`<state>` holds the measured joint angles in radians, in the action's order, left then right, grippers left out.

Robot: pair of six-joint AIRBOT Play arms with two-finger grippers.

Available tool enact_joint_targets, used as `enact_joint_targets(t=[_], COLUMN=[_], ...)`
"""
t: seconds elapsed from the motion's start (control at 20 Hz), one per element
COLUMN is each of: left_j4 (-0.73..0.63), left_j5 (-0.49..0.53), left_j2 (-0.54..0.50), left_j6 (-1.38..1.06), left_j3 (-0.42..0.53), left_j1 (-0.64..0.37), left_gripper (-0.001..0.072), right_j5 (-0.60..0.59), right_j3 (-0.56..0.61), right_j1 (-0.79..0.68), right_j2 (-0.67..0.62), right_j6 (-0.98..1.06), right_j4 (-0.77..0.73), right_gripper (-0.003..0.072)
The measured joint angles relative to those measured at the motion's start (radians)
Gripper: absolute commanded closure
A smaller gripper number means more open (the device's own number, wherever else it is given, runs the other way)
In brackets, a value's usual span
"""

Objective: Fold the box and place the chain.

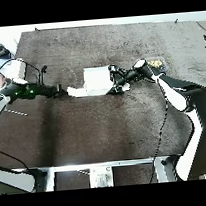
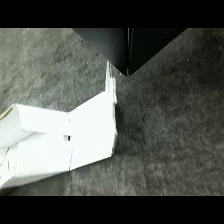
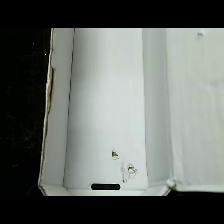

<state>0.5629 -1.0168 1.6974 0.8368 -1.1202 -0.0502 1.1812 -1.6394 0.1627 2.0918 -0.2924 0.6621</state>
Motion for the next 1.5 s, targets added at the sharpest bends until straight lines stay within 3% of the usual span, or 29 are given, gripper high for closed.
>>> enact_joint_targets(t=[0.4, 0.75, 0.8, 0.85, 1.2, 1.5], left_j4=[-0.193, -0.296, -0.301, -0.306, -0.308, -0.229], left_j5=[-0.023, -0.034, -0.04, -0.05, -0.122, -0.126], left_j2=[0.1, 0.127, 0.128, 0.129, 0.129, 0.129], left_j6=[-0.06, -0.082, -0.085, -0.085, -0.084, -0.02], left_j3=[0.0, -0.035, -0.044, -0.053, -0.117, -0.175], left_j1=[0.031, 0.095, 0.099, 0.103, 0.116, 0.154], left_gripper=[0.0701, 0.0695, 0.0507, 0.0425, 0.0421, 0.0412], right_j5=[0.0, 0.0, 0.0, 0.0, 0.0, 0.0], right_j3=[0.0, 0.0, 0.0, 0.0, 0.0, 0.0], right_j1=[0.0, 0.0, 0.0, 0.0, 0.0, 0.0], right_j2=[0.0, 0.0, 0.0, 0.0, 0.0, 0.0], right_j6=[0.0, 0.0, 0.0, 0.0, 0.0, 0.0], right_j4=[0.0, 0.0, 0.0, 0.0, 0.0, 0.0], right_gripper=[0.0235, 0.0236, 0.0235, 0.0236, 0.0236, 0.0236])
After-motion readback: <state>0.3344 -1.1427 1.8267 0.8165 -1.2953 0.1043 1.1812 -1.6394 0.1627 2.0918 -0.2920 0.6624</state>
